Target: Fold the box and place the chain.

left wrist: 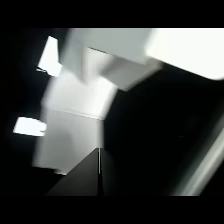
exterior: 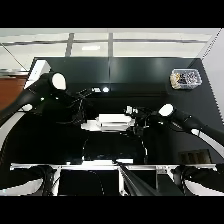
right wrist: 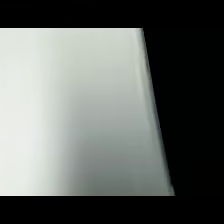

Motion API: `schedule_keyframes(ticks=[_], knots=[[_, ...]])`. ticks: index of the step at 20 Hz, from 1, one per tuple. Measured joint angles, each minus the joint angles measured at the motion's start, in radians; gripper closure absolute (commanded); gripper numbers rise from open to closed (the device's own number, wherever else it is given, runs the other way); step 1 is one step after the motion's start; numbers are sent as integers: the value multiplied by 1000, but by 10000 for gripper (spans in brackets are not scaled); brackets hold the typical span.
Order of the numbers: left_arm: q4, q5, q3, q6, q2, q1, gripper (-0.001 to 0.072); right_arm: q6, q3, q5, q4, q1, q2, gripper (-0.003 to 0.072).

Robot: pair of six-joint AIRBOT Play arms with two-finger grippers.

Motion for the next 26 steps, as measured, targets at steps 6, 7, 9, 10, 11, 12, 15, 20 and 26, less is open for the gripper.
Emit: schedule_keyframes(ticks=[6, 7, 9, 10, 11, 12, 15, 20, 26], knots=[[-528, 101, -154, 99, 18, 14, 680, 0, 0, 0, 0, 0, 0, 268], [-599, 171, -166, 133, 19, 19, 680, 0, 0, 1, 0, 0, 0, 268], [-690, 333, -181, 185, 17, 29, 679, 0, 0, 1, 1, 0, 0, 268], [-717, 410, -185, 212, 12, 32, 679, 0, 0, 2, 1, 0, 0, 268], [-735, 481, -189, 247, 3, 34, 679, 0, 0, 2, 1, 0, 0, 268], [-748, 536, -191, 285, -9, 35, 679, 0, 0, 3, 1, 0, 0, 267], [-737, 619, -193, 348, -55, 37, 679, 0, 0, 9, 2, 0, 0, 267], [-595, 582, -193, 320, -102, 20, 679, 0, 0, 17, 2, 0, -1, 267], [-472, 522, -135, 286, -105, 8, 681, 1, 0, 22, 3, 0, -1, 267]])
